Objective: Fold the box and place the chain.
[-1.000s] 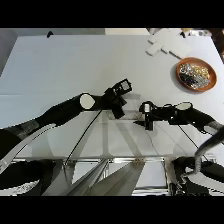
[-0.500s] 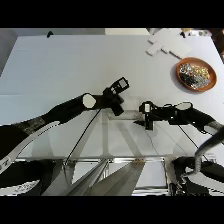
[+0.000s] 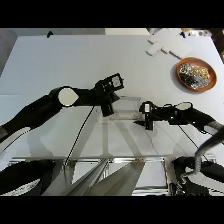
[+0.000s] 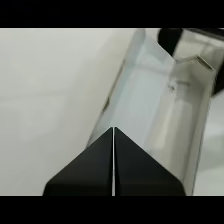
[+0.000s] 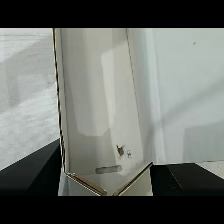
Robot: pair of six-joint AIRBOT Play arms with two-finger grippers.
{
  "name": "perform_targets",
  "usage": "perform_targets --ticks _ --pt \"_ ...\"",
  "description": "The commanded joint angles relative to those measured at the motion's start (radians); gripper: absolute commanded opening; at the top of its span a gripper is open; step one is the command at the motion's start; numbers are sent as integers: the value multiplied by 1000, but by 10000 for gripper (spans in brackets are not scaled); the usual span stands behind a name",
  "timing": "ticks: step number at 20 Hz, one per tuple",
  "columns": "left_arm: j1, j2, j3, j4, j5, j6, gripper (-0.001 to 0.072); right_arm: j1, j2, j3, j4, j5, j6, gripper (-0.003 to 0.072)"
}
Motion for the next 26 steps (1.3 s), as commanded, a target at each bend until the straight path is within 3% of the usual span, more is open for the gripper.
perform_targets --ticks 1,2,3,6,7,11,13,20,23,26 --pt "47 36 0 152 -193 -1 101 0 0 -1 1 0 1 482" --pt "57 36 -9 182 -212 0 120 0 0 -1 1 0 1 482" --pt "62 36 -24 197 -215 0 193 0 0 -1 1 0 1 482" --pt "62 34 -78 208 -210 44 592 0 0 -1 1 0 1 482" --pt "62 29 -90 211 -210 73 659 0 0 -1 1 0 1 482" --pt "62 -26 -98 214 -197 151 592 0 0 -1 1 0 1 482" --pt "62 -60 -98 211 -171 158 394 0 0 -1 1 0 1 482" --pt "60 -116 -98 160 -124 210 383 0 0 -1 1 0 1 482" --pt "58 -121 -98 132 -113 237 315 0 0 -1 1 0 1 482" --pt "58 -138 -98 132 -126 254 315 0 0 -1 1 0 1 482"
